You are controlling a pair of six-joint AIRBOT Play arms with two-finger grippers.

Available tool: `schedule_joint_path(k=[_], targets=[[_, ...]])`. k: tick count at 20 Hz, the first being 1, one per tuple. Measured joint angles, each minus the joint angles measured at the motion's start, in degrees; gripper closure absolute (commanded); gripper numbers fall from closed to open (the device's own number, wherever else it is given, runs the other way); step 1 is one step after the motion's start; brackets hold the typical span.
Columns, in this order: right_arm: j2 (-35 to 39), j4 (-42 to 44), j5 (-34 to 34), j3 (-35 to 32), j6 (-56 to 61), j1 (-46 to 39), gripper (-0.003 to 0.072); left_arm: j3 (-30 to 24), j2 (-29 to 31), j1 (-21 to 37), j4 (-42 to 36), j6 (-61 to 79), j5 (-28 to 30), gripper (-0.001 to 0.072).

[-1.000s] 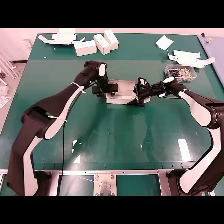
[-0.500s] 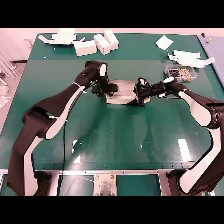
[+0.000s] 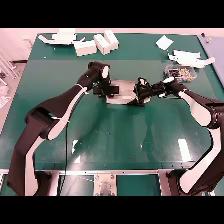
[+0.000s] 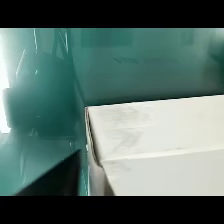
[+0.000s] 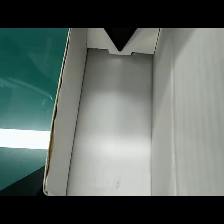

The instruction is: Fold the box and place the chain.

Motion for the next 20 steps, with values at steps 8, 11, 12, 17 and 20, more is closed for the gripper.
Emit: schedule_joint_path(k=[8,11,12,17,20], targets=[[0.02,0.26,0.13,0.00,0.09,-0.02,0.0123,0.24,-0.07,0.00,0.61,0.22,-0.66,0.0688],[0.02,0.17,0.04,0.00,0.07,-0.02,0.0123,0.35,-0.11,0.00,0.50,0.39,-0.37,0.0687],[0.02,0.15,-0.02,0.00,0.04,-0.02,0.0123,0.35,-0.11,0.00,0.44,0.48,-0.13,0.0686],[0.00,-0.20,-0.09,0.00,-0.04,0.00,0.0123,0.63,0.00,-0.13,-0.87,0.83,1.18,0.0193],[0.00,-0.13,-0.07,0.00,-0.04,-0.02,0.0123,1.18,0.13,0.11,-0.66,0.90,1.09,0.0193]])
